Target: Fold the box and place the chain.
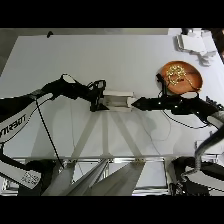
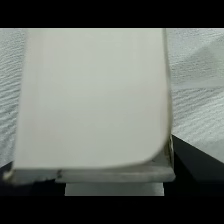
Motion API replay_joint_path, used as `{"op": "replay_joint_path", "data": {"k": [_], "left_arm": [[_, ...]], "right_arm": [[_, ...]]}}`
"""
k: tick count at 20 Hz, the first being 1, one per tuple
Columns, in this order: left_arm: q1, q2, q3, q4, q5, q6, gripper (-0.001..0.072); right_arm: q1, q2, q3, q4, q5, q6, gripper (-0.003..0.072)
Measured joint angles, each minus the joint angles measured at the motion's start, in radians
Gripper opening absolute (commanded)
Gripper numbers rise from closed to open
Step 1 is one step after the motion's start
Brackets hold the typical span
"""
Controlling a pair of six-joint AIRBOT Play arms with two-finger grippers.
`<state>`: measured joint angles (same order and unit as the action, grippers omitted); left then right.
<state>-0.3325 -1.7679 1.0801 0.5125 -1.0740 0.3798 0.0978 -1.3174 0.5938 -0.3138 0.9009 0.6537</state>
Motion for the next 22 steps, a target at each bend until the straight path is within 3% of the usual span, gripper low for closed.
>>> {"op": "replay_joint_path", "data": {"k": [5,7,10,13,15,22], "left_arm": [[0.0,0.0,0.0,0.0,0.0,0.0,0.0159],[0.0,0.0,0.0,0.0,0.0,0.0,0.0159],[0.0,0.0,0.0,0.0,0.0,0.0,0.0159],[0.0,0.0,0.0,0.0,0.001,0.0,0.0159],[0.0,0.0,0.0,0.0,0.001,0.0,0.0159],[0.0,0.0,0.0,0.0,0.0,0.0,0.0159]], "right_arm": [[0.068,0.0,0.0,-0.014,-0.072,-0.001,0.0489],[0.097,0.0,0.0,-0.013,-0.106,0.014,0.0563],[0.135,0.0,0.0,-0.013,-0.153,0.05,0.0582],[0.157,0.0,0.0,-0.016,-0.204,0.074,0.0577],[0.164,0.001,0.0,-0.026,-0.237,0.112,0.0516],[0.17,0.0,0.0,-0.117,-0.318,0.198,0.0525]]}}
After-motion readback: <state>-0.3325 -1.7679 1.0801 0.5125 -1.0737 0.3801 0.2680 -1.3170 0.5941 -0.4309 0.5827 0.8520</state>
